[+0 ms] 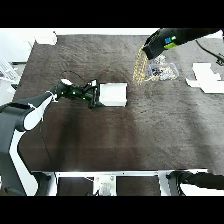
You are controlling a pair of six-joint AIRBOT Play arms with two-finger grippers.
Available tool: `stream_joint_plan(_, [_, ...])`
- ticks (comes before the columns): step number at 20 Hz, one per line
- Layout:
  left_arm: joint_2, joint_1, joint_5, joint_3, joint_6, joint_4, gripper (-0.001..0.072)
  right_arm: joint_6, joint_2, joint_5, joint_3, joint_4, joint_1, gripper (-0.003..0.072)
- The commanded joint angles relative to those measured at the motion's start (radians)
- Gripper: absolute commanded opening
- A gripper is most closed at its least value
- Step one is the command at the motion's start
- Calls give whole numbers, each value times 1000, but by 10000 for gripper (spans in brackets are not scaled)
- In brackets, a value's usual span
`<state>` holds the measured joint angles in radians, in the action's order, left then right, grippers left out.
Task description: Fold the box and place the chain.
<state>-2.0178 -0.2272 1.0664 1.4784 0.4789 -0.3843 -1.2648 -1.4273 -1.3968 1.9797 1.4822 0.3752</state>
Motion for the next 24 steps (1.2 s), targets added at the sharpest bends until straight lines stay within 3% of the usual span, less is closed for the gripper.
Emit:
stream_joint_plan(1, [1, 1, 0, 0, 0, 0, 361, -19, 0, -8, -53, -5, 37, 7])
stream_joint_plan(12, [1, 1, 0, 0, 0, 0, 361, -14, -2, 220, -277, -121, 72, 7])
stream_joint_plan(18, [1, 1, 0, 0, 0, 0, 361, -14, -2, 402, -422, -167, 72, 6])
stream_joint_plan(22, [1, 1, 0, 0, 0, 0, 361, -15, -17, 611, -570, -193, 72, 6])
stream_joint_plan(24, [1, 1, 0, 0, 0, 0, 361, -14, -39, 645, -615, -224, 72, 6])
